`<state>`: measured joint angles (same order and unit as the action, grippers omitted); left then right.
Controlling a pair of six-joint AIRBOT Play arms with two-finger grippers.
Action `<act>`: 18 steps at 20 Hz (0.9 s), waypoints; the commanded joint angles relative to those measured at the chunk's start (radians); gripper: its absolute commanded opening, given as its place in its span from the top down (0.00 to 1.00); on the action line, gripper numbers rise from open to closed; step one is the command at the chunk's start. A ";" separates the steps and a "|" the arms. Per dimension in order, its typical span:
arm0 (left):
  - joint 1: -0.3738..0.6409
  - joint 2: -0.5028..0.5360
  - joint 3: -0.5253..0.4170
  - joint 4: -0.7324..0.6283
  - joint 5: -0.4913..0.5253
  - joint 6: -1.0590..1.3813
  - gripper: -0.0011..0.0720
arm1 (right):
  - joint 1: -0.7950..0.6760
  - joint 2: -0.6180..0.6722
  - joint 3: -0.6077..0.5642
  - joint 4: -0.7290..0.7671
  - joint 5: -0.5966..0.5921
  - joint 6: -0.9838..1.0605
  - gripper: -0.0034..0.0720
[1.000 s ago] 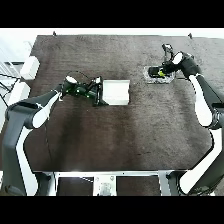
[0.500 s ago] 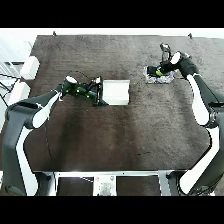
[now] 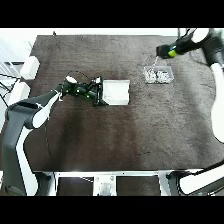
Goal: Fold the box and place the chain.
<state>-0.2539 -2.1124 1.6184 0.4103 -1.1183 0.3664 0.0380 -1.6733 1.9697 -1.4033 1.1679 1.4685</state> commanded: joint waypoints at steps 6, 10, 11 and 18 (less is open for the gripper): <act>0.001 0.000 0.000 0.000 0.000 0.000 0.36 | 0.117 0.364 0.003 -0.068 0.090 -0.068 0.93; 0.001 0.000 0.000 0.000 0.000 0.000 0.36 | 0.193 0.398 0.002 -0.068 0.173 -0.093 0.93; 0.001 0.000 0.000 0.000 0.000 0.000 0.37 | 0.212 0.397 0.000 -0.067 0.201 -0.093 0.93; 0.001 0.000 0.000 0.000 0.000 0.000 0.37 | 0.366 0.397 -0.130 -0.064 0.129 -0.092 0.93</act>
<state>-0.2539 -2.1124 1.6184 0.4103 -1.1183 0.3664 0.3485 -1.2793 1.8854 -1.4700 1.3392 1.3769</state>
